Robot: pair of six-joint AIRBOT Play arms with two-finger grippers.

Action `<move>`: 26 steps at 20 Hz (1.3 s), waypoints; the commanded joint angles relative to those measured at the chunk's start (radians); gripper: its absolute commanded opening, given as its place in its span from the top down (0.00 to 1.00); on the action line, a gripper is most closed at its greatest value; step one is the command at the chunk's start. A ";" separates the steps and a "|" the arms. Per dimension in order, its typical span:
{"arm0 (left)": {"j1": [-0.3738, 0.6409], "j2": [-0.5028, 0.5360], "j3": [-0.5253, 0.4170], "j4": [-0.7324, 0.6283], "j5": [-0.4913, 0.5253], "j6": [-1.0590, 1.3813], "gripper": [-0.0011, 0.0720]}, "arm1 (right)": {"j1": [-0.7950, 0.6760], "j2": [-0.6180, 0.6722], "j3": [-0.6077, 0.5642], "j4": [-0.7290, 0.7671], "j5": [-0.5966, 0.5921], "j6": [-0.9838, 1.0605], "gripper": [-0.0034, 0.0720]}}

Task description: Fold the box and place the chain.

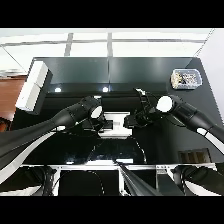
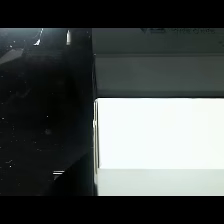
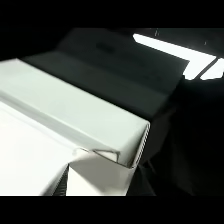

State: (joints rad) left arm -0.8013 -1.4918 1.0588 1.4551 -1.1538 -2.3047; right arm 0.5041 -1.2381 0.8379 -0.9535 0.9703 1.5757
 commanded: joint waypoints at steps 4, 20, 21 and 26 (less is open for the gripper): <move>0.001 -0.001 0.000 0.002 0.001 0.000 0.95 | 0.034 -0.001 0.023 -0.100 -0.025 0.152 0.41; 0.001 -0.001 0.000 0.002 0.000 0.000 0.95 | 0.088 -0.027 0.023 -0.208 -0.014 0.265 0.55; 0.001 -0.001 0.000 0.002 0.000 0.000 0.95 | 0.096 -0.033 0.023 -0.208 -0.014 0.265 0.55; 0.001 -0.001 0.000 0.002 0.001 0.000 0.95 | 0.137 -0.047 0.024 -0.208 -0.033 0.269 0.63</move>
